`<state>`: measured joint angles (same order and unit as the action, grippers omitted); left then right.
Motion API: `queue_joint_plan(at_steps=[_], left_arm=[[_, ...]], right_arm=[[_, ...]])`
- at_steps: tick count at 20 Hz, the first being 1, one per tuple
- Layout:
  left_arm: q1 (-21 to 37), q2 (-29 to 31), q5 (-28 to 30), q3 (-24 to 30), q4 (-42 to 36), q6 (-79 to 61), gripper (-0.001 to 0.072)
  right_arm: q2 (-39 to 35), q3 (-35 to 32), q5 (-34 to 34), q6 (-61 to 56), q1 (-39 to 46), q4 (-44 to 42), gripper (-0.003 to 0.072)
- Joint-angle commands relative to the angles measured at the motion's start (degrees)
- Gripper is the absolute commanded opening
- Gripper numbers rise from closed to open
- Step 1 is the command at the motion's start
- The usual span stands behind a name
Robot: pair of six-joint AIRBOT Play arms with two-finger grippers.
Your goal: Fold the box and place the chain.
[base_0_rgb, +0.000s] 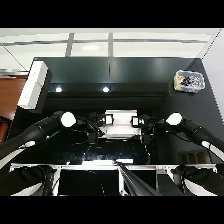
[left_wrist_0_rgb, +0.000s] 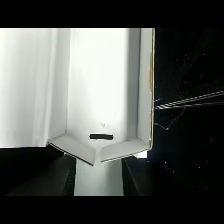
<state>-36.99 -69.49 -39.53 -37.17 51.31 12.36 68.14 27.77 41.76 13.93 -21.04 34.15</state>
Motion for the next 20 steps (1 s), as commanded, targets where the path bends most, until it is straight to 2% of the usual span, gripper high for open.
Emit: queue_joint_plan(at_steps=[1, 4, 6, 13, 15, 16, 17, 18, 19, 20], left_arm=[[0.0, -0.4, 1.7, 0.0, -1.6, -0.1, 0.0333], [0.0, -0.7, 1.7, 0.0, -7.3, -0.2, 0.0331], [0.0, -1.5, 1.2, 0.0, -13.2, -0.2, 0.022], [0.0, -4.7, 0.5, 0.0, -16.5, -0.2, 0.0221], [0.0, -5.0, 1.1, 0.0, -16.4, -0.2, 0.0226], [0.0, -5.0, 2.1, -0.1, -16.5, -0.2, 0.0274], [0.0, -5.0, 2.7, -0.1, -16.8, -0.2, 0.0361], [0.0, -5.0, 2.8, -0.1, -16.9, -0.2, 0.0364], [0.0, -5.0, 2.6, -0.1, -16.9, -0.2, 0.0343], [0.0, -5.0, 1.7, -0.1, -16.9, -0.2, 0.024]], right_arm=[[0.0, 0.0, 0.5, 0.0, 0.0, 0.0, 0.0439], [0.0, 0.0, 0.5, 0.0, 0.0, 0.0, 0.0439], [0.0, 0.0, 0.5, 0.0, 0.0, 0.0, 0.0439], [0.0, 0.0, 0.5, 0.0, 0.0, 0.0, 0.0439], [0.0, 0.0, 0.5, 0.0, 0.0, 0.0, 0.0439], [0.0, 0.0, 0.5, 0.0, 0.0, 0.0, 0.0439], [0.0, 0.0, 0.5, 0.0, 0.0, 0.0, 0.0439], [0.0, 0.0, 0.4, 0.0, 0.0, 0.0, 0.0439], [0.0, 0.0, 0.4, 0.0, 0.0, 0.0, 0.0439], [0.0, 0.0, 0.5, 0.0, 0.0, 0.0, 0.0439]])
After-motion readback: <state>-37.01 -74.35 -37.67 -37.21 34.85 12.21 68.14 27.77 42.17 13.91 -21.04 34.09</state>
